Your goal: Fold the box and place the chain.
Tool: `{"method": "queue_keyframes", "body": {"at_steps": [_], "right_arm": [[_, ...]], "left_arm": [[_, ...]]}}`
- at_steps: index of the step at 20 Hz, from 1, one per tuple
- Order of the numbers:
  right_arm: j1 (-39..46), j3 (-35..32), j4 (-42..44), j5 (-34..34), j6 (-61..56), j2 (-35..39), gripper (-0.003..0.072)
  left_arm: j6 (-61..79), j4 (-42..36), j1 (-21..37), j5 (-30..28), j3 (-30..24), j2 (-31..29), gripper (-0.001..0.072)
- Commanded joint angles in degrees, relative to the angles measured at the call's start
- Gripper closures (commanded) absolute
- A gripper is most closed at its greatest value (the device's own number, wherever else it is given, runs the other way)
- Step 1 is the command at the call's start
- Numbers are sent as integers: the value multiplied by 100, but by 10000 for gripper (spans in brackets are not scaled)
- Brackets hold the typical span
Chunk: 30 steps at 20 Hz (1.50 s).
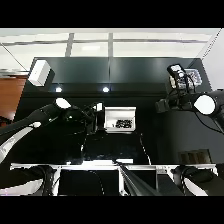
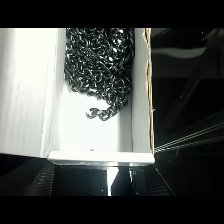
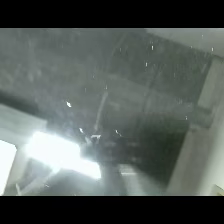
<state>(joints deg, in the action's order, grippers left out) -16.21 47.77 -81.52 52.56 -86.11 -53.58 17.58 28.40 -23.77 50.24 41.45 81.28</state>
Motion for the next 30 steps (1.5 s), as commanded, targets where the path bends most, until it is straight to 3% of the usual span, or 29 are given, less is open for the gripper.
{"method": "queue_keyframes", "body": {"at_steps": [1,4,7,11,15,22,30], "right_arm": [[-52,2,898,-953,-310,-122,-20],[-214,136,2055,-1814,238,-837,-19],[-540,326,2964,-1733,1853,-1563,-19],[-809,463,2861,-697,4175,-1545,-19],[-809,498,2730,212,5536,-1394,-19],[-809,273,2811,157,6022,-1410,-18],[-920,251,3268,643,6264,-1408,-18]], "left_arm": [[-4,26,-13,-26,2,4,227],[-4,26,-13,-24,2,4,227],[-4,26,-13,-24,2,4,227],[-4,26,-13,-24,2,4,227],[-2,26,-13,-22,2,4,227],[-2,28,-13,-22,2,4,227],[-2,31,-13,-22,2,4,227]]}}
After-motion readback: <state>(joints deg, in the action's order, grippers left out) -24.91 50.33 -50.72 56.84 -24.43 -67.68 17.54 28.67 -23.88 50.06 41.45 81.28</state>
